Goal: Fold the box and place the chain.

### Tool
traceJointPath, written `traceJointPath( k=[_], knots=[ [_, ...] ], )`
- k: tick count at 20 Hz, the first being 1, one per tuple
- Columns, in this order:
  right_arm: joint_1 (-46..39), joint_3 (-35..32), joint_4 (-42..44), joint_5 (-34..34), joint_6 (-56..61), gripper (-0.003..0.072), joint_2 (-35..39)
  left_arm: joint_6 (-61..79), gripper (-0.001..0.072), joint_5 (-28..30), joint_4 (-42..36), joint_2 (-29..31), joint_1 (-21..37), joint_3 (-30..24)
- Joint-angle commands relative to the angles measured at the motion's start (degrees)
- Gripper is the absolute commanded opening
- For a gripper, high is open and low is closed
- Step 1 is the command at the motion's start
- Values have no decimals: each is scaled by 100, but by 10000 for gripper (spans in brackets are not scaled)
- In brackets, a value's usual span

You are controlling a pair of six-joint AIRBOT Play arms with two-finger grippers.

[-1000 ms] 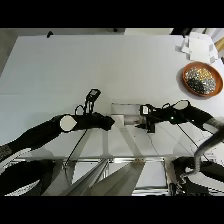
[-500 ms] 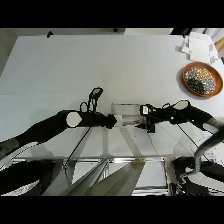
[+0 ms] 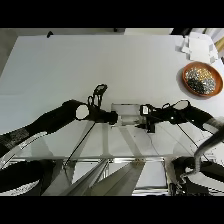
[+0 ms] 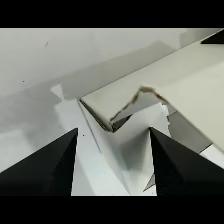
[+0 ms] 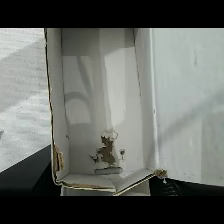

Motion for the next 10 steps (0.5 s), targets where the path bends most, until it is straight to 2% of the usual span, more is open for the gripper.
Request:
traceJointPath(
  k=[1, 4, 6, 8, 10],
  knots=[
    [4, 4, 2, 2, 2, 440, 2, -859, 498, -903, 601, -221, 4, 577],
    [4, 2, 2, 0, 2, 440, 2, -1429, 498, -2133, 887, -658, 15, 1421],
    [4, 4, 2, 2, 2, 440, 2, -1729, 497, -2730, 911, -986, 11, 1961],
    [4, 4, 2, 0, 2, 440, 2, -2164, 454, -3016, 892, -1217, -7, 2330],
    [4, 2, 2, 0, 2, 440, 4, -2603, 426, -3062, 883, -1316, -46, 2437]
  ],
)
